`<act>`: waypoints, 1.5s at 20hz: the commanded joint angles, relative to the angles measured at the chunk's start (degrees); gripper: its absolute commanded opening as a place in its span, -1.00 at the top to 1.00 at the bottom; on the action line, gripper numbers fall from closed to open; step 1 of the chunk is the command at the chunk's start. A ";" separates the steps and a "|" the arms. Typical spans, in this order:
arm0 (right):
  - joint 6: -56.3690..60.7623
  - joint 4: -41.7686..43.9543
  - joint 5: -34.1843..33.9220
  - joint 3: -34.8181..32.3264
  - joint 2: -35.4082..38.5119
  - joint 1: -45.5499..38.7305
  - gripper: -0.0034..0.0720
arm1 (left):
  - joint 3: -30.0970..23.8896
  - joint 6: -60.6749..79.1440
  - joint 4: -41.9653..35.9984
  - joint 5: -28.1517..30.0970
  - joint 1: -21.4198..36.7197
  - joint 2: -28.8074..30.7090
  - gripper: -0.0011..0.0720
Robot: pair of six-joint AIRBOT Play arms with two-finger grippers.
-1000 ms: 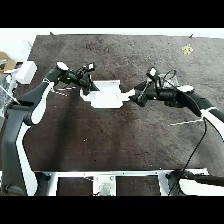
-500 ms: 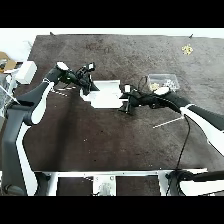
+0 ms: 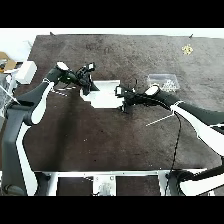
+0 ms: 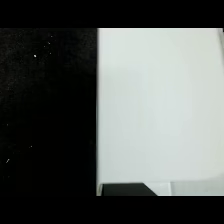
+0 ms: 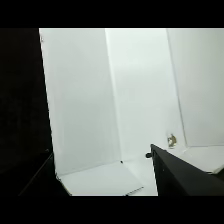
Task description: Fold the box and place the chain.
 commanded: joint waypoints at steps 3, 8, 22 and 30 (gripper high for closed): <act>2.32 2.27 -1.05 2.60 1.86 -2.05 -0.80 | -0.02 0.00 -0.11 0.02 0.00 -0.04 0.94; 1.68 5.99 1.27 2.99 1.60 -4.74 -0.80 | -0.02 0.00 -0.11 0.00 0.00 -0.04 0.94; 1.57 7.80 23.43 23.23 -16.59 -10.03 -0.88 | -0.02 0.02 -0.11 0.00 -0.02 -0.04 0.94; 1.57 7.61 30.47 31.28 -23.52 -9.27 -0.88 | -0.02 0.00 -0.11 0.00 0.00 -0.04 0.94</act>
